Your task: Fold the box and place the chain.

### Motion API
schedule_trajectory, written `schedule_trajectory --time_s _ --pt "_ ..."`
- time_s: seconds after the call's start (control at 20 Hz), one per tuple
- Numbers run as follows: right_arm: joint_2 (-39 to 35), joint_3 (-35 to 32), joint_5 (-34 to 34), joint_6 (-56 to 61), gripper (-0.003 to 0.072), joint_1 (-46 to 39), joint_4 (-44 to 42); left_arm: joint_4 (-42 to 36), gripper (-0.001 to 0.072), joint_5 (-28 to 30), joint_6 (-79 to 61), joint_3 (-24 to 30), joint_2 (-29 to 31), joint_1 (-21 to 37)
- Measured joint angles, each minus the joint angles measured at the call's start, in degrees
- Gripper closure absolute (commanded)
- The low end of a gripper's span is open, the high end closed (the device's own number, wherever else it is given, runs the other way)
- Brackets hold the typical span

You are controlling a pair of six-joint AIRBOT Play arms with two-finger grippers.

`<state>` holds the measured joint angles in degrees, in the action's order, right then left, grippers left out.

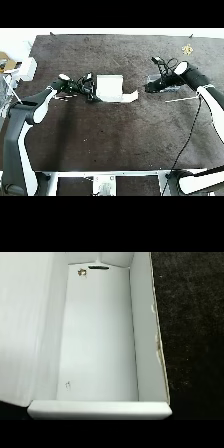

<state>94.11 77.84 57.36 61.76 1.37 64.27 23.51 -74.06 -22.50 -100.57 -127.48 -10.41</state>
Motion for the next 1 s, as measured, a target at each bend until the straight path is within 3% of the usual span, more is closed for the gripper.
schedule_trajectory --time_s 0.25,0.3,0.35,0.4,0.7,1.0 --pt "4.2 -3.3 -2.1 -2.6 0.0685 -0.5 -12.1 0.0 0.0356 0.0 0.0 0.0 0.0 0.0" --pt "5.4 -3.5 -2.1 -3.8 0.0552 -0.5 -15.0 0.0 0.0357 0.0 0.0 0.0 0.0 0.0" --pt "6.4 -3.7 -2.1 -5.2 0.0335 -0.6 -17.7 0.0 0.0356 0.0 0.0 0.0 0.0 0.0" --pt "7.3 -3.8 -1.9 -7.0 0.0221 -0.7 -20.6 0.0 0.0357 0.0 0.0 0.0 0.0 0.0" --pt "8.5 -3.8 2.3 -15.4 0.0222 -0.4 -36.9 0.0 0.0356 0.0 0.0 0.0 0.0 0.0" --pt "8.7 -0.9 2.8 -12.3 0.0250 3.4 -36.2 0.0 0.0357 0.0 0.0 0.0 0.0 0.0"
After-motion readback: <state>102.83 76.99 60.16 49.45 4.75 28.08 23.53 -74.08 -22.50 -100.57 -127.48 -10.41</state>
